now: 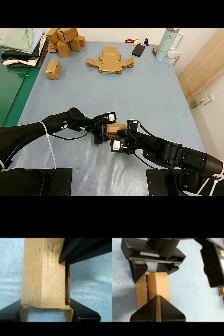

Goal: Fold the box.

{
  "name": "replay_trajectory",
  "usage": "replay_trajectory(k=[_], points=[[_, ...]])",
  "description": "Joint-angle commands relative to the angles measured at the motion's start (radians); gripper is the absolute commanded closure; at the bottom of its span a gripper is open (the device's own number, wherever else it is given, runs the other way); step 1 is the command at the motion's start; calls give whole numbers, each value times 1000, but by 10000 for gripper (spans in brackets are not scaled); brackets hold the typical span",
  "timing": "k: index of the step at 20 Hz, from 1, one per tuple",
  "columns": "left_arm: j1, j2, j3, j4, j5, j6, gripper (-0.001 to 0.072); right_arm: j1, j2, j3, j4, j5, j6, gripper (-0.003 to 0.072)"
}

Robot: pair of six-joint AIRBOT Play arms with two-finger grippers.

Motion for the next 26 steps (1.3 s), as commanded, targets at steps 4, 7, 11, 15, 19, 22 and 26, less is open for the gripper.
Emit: replay_trajectory(k=[4, 7, 11, 15, 19, 22, 26], points=[[1, 0, 1, 0, 0, 0, 246, 4, -8, 0, 46, 0, -1, 606], [1, 0, 1, 0, 0, 0, 246, 4, -21, 0, 48, 0, -1, 606], [1, 0, 1, 0, 0, 0, 246, 4, -21, 0, 53, -1, 0, 605], [1, 0, 1, 0, 0, 0, 246, 4, -13, 2, 55, -1, 0, 601], [1, 0, 1, 0, 0, 0, 246, 3, 16, 26, 56, -2, 1, 601], [1, 0, 1, 0, 0, 0, 246, 1, 14, 32, 56, -10, 1, 606], [1, 0, 1, 0, 0, 0, 246, 1, -21, 32, 74, -43, 1, 680]])
